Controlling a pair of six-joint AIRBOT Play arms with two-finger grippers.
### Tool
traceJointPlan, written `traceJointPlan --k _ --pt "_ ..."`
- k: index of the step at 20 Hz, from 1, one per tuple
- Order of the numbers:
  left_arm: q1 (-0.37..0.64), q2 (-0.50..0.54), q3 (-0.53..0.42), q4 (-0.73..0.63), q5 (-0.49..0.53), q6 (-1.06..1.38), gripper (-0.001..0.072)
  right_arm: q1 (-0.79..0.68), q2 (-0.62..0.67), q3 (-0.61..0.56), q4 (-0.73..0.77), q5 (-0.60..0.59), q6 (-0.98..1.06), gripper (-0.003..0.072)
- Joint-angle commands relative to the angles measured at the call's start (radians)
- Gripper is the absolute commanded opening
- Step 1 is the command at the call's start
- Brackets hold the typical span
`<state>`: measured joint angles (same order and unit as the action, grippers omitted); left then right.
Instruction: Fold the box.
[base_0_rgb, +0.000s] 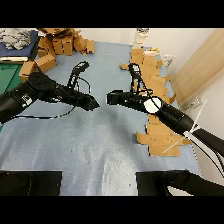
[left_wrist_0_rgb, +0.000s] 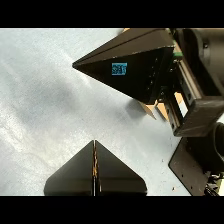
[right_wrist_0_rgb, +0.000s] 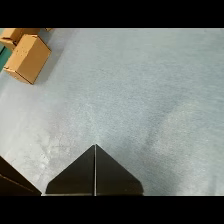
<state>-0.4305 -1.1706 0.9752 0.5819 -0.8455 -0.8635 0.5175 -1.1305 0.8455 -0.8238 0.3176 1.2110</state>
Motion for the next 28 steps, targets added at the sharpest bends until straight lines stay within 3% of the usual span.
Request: traceJointPlan --k 1,14,20,24,26,28 --pt "0.000 0.000 0.000 0.000 0.000 0.000 0.0012 0.000 0.000 0.001 0.000 0.000 0.000 0.0005" --pt "0.000 0.000 0.000 0.000 0.002 0.000 0.0013 0.000 0.000 0.001 0.000 0.000 0.000 0.0005" --pt "0.001 0.000 0.000 -0.002 0.116 0.002 0.0013 0.000 0.000 0.001 0.012 0.003 0.005 0.0006" --pt "0.001 -0.002 0.000 0.002 0.150 -0.008 0.0013 -0.009 -0.009 0.000 -0.009 0.014 0.211 0.0006" --pt "0.003 -0.002 0.000 0.010 0.147 -0.083 0.0012 -0.096 -0.009 0.019 -0.108 0.153 0.278 0.0006" --pt "0.014 -0.002 0.000 0.061 0.146 -0.179 0.0012 -0.290 -0.008 0.097 -0.285 0.474 0.381 0.0024"
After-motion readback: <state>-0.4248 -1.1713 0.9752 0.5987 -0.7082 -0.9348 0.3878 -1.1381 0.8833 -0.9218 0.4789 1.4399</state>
